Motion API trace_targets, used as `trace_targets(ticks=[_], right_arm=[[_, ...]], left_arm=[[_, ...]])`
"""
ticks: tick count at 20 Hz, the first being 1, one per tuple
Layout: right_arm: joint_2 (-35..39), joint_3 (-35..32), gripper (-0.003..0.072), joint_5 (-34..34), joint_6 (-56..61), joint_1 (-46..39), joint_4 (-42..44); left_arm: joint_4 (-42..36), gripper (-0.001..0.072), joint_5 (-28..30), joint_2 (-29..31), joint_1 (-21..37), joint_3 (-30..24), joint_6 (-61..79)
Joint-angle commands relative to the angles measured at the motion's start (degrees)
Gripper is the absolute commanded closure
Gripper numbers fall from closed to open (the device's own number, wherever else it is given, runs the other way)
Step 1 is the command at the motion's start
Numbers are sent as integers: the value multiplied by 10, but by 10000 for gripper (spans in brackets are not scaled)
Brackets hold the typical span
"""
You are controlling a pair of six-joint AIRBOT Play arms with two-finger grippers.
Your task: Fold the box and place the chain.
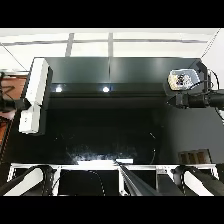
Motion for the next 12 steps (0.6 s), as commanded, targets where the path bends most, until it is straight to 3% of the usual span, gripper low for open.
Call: trace_targets(ticks=[1, 2, 3, 4, 7, 9, 12], right_arm=[[1, 0, 669, 10, 0, 0, -8], [1, 0, 669, 22, 0, 0, -8], [3, 0, 669, 35, 0, 0, -8], [6, 0, 669, 52, 5, 0, -9], [32, 0, 670, 56, 15, 21, -31], [59, -11, 670, -36, 9, 67, -75], [70, -67, 670, -241, -56, 145, -111]], left_arm=[[-120, -7, -73, 18, -7, 61, -1], [-155, 105, -87, 28, -16, 69, -1], [-172, 448, -98, 39, -28, 70, -9], [-181, 683, -112, 52, -43, 70, -10], [-183, 685, -101, 111, -143, 44, -12], [-180, 685, -27, 161, -243, -10, -12], [-160, 684, 158, 205, -380, -113, -12]])
